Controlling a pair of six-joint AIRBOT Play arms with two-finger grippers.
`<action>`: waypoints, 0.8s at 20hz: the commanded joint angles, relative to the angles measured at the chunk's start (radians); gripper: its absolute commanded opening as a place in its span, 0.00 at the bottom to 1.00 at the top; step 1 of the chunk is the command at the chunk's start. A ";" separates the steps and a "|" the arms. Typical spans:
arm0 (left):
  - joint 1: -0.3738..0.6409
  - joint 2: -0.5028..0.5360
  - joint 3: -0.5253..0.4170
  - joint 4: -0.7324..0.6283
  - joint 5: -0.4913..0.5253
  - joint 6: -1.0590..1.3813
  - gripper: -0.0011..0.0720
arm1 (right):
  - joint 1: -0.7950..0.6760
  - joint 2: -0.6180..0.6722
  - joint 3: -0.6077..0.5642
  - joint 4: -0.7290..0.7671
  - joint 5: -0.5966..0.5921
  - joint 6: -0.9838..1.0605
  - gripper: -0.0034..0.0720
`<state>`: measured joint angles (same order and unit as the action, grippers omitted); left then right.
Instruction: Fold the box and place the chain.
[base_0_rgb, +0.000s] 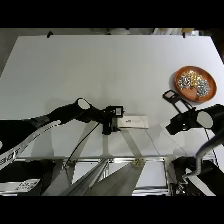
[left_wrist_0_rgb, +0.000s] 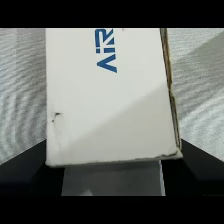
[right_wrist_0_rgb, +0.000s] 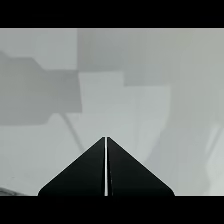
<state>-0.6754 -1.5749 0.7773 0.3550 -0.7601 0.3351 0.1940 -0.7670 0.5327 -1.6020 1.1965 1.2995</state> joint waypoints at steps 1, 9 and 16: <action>0.001 0.000 0.000 0.000 0.000 0.000 0.44 | -0.136 -0.029 -0.005 -0.021 0.056 0.066 0.06; 0.001 0.000 0.000 0.000 0.000 0.000 0.44 | -0.232 -0.041 -0.006 -0.017 0.101 0.064 0.06; 0.001 0.001 0.000 -0.003 -0.002 -0.003 0.44 | -0.232 -0.041 -0.006 -0.017 0.101 0.064 0.06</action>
<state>-0.6754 -1.5749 0.7773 0.3542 -0.7601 0.3351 -0.0357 -0.8074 0.5270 -1.6196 1.2961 1.3624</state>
